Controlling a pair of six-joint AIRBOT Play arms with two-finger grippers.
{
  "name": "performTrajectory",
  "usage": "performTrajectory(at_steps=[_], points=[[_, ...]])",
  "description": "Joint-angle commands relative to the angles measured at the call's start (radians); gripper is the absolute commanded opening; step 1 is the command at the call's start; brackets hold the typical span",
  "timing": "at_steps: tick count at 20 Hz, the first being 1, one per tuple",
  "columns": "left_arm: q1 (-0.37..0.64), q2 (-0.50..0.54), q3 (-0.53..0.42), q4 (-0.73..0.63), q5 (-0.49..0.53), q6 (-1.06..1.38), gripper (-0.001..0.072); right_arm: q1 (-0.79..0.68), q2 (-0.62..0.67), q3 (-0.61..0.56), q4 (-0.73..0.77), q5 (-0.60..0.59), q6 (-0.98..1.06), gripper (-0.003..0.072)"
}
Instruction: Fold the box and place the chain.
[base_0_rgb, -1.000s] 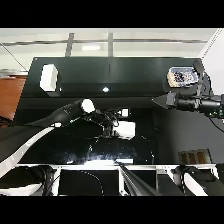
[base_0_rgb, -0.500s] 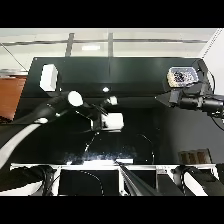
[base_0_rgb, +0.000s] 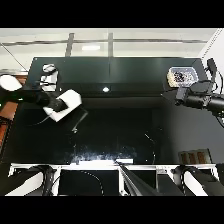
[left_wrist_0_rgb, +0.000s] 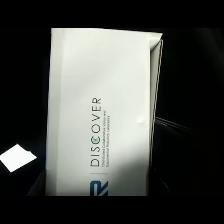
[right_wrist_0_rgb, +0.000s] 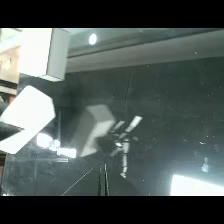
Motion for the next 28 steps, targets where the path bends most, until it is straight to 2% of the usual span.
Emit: performTrajectory(at_steps=[1,4,7,15,24,28], points=[[0.192,0.048,-0.064,0.019,-0.010,-0.091,0.0292,-0.003,0.000,0.000,0.000,-0.002,-0.010,0.0043],[0.264,0.081,-0.162,0.019,0.067,-0.091,0.0293,-0.003,0.000,0.000,0.000,-0.003,-0.010,0.0043],[0.275,0.115,-0.226,0.020,0.178,-0.090,0.0293,-0.003,0.000,0.000,0.000,-0.010,-0.009,0.0043],[0.272,0.106,-0.260,0.025,0.542,-0.187,0.0294,-0.003,0.000,0.000,0.000,-0.016,-0.009,0.0043],[0.248,0.011,-0.260,0.028,0.664,-0.175,0.0297,-0.003,0.000,0.000,-0.001,-0.021,-0.009,0.0043],[0.186,-0.024,-0.260,0.027,0.793,-0.174,0.0297,-0.003,0.000,0.000,-0.002,-0.021,-0.009,0.0043]])
